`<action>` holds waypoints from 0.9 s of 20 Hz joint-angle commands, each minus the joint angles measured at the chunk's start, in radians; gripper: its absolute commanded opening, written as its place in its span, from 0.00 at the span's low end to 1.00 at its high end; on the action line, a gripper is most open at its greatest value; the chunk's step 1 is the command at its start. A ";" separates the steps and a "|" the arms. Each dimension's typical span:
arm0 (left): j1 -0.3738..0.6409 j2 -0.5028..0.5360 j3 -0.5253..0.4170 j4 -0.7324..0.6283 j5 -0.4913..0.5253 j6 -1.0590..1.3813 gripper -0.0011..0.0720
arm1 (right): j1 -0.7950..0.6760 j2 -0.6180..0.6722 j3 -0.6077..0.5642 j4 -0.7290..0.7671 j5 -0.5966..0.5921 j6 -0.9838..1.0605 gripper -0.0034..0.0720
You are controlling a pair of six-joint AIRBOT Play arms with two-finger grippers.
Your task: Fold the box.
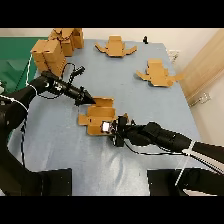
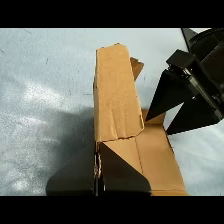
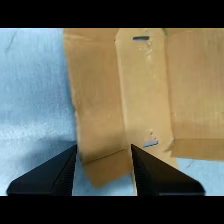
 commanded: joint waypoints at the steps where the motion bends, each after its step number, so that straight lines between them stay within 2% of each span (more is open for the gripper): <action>1: 0.000 0.000 0.000 0.006 -0.009 -0.008 0.04 | -0.006 -0.027 0.016 0.001 0.040 0.008 0.72; 4: 0.002 0.000 0.000 0.011 -0.057 -0.008 0.04 | -0.024 -0.023 0.026 -0.012 0.040 0.009 0.73; 9: 0.006 0.000 0.000 0.021 -0.202 -0.041 0.04 | -0.056 0.014 0.053 -0.012 0.003 0.063 0.76; 11: 0.006 0.000 0.000 0.034 -0.219 -0.042 0.04 | -0.056 0.014 0.053 -0.016 0.006 0.061 0.83; 18: 0.006 0.000 0.000 0.060 -0.220 -0.056 0.04 | -0.061 0.012 0.053 -0.060 0.016 0.062 0.85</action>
